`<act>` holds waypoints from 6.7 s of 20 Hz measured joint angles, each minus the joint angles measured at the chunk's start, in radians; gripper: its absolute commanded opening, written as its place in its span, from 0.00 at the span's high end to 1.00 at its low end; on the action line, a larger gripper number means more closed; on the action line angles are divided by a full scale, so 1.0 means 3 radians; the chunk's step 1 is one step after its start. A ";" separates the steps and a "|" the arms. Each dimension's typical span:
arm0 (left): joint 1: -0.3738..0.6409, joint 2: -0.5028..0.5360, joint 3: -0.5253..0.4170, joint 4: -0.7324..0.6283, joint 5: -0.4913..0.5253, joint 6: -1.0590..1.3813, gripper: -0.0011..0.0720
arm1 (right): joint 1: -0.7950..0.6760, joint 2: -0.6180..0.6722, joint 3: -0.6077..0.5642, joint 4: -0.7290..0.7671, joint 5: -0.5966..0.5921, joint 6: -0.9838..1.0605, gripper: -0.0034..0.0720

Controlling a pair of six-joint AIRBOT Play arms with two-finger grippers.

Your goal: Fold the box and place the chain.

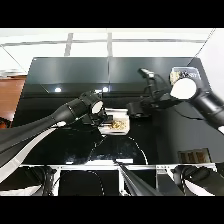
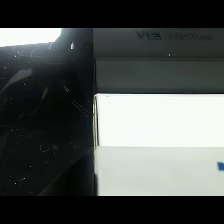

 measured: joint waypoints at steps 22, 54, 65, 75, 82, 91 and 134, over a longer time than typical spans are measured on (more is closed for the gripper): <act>0.1292 0.1966 -0.1086 0.0217 -0.0310 0.1033 0.20 | -0.0647 0.0590 -0.0001 -0.1150 0.0445 -0.0123 0.62; 0.1480 0.0407 -0.1389 -0.2960 0.0777 0.8480 0.01 | -0.0647 0.0585 -0.0001 -0.1096 0.0295 0.0056 0.62; 0.1291 0.0387 -0.1369 -0.2965 0.0898 0.8671 0.35 | -0.0647 0.0563 -0.0128 -0.1072 0.0062 0.0058 0.05; 0.1264 0.0387 -0.1367 -0.2977 0.1080 0.8531 0.35 | -0.0444 -0.0172 -0.0484 0.0379 -0.1347 -0.0938 0.05; 0.1264 0.0387 -0.1366 -0.2972 0.1101 0.8508 0.35 | -0.0015 -0.0451 -0.0416 0.0675 -0.1494 -0.2717 0.05; 0.1264 0.0387 -0.1366 -0.2967 0.1081 0.8507 0.35 | 0.0072 -0.0416 -0.0416 0.0584 -0.0891 -0.3442 0.05; 0.1264 0.0387 -0.1366 -0.2964 0.1072 0.8506 0.35 | 0.0167 -0.0440 -0.0512 0.0543 -0.0697 -0.4313 0.60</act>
